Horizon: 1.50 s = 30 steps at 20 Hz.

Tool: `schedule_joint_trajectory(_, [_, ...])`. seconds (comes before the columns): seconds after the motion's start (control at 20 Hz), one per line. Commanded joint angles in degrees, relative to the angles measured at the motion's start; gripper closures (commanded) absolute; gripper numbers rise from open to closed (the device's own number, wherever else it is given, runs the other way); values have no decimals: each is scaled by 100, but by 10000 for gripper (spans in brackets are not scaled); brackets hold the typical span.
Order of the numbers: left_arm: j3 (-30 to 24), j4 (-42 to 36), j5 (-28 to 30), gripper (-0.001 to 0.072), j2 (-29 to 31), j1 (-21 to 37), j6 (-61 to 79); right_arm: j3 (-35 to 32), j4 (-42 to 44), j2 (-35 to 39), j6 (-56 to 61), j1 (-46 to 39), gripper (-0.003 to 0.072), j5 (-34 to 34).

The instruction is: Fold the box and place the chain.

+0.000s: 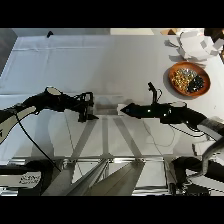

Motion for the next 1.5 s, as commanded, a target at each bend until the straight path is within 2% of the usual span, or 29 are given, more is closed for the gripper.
schedule_joint_trajectory(0.0, [0, 0, 0, 380, 0, -2, 2, 7, 35, 4, -17, 236, 100, -256])
schedule_joint_trajectory(0.45, [0, 0, 0, 380, 0, -2, 2, 269, 44, 4, 31, 811, 121, -1381])
schedule_joint_trajectory(0.7, [0, 0, 0, 380, 0, -2, 2, 269, -391, 4, 402, 1086, 140, -2332])
schedule_joint_trajectory(0.9, [0, 0, 0, 380, 0, -2, 2, 282, -417, 4, 424, 1117, 140, -2479])
schedule_joint_trajectory(1.0, [0, 0, 0, 380, 0, -2, 2, 428, -800, 4, 444, 1117, 140, -2371])
schedule_joint_trajectory(1.15, [0, 0, 0, 380, 0, -2, 2, 916, -2186, 4, 1150, 1119, 141, -1963])
schedule_joint_trajectory(1.35, [0, 0, 0, 380, 0, -2, 2, 1565, -5635, 2, 4085, 1386, 153, -1523])
schedule_joint_trajectory(1.45, [0, 0, 0, 380, 0, -2, 2, 1762, -7082, 0, 5298, 1611, 169, -1204])
